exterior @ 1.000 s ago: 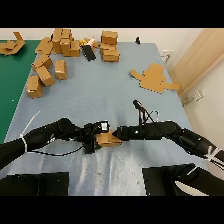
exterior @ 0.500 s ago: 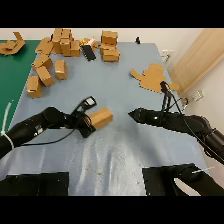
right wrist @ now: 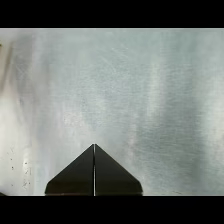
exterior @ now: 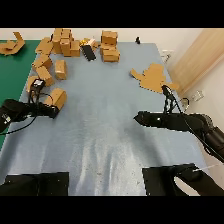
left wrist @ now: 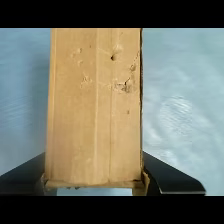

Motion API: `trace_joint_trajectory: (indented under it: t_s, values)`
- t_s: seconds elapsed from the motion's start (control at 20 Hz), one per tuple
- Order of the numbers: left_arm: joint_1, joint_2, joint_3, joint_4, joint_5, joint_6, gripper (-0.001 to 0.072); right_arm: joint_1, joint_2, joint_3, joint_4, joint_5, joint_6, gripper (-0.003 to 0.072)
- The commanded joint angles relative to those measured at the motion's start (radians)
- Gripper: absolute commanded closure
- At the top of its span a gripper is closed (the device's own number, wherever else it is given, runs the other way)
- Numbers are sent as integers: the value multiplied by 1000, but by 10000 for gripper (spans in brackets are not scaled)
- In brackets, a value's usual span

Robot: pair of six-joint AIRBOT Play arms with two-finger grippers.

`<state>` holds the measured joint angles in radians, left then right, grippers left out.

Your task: Fold the box.

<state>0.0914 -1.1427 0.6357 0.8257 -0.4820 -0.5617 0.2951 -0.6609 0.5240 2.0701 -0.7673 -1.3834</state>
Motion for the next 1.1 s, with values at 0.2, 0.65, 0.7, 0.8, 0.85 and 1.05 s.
trace_joint_trajectory:
  t_s: [0.2,0.65,0.7,0.8,0.85,1.05]
  values:
    - [147,-68,1,25,79,-12,-11,-3,-9,0,-9,-10,6,681]
    - [160,109,29,27,-140,-83,-11,-3,-9,0,-10,-13,6,680]
    - [159,153,37,26,-164,-95,-11,-3,-9,0,-10,-13,6,681]
    - [158,238,40,3,-231,-105,-11,-3,-9,0,-10,-13,6,681]
    - [157,273,40,-23,-283,-105,-11,-3,-9,0,-10,-12,6,681]
    - [43,335,41,-214,-454,-104,265,-3,-9,0,-10,-13,6,681]
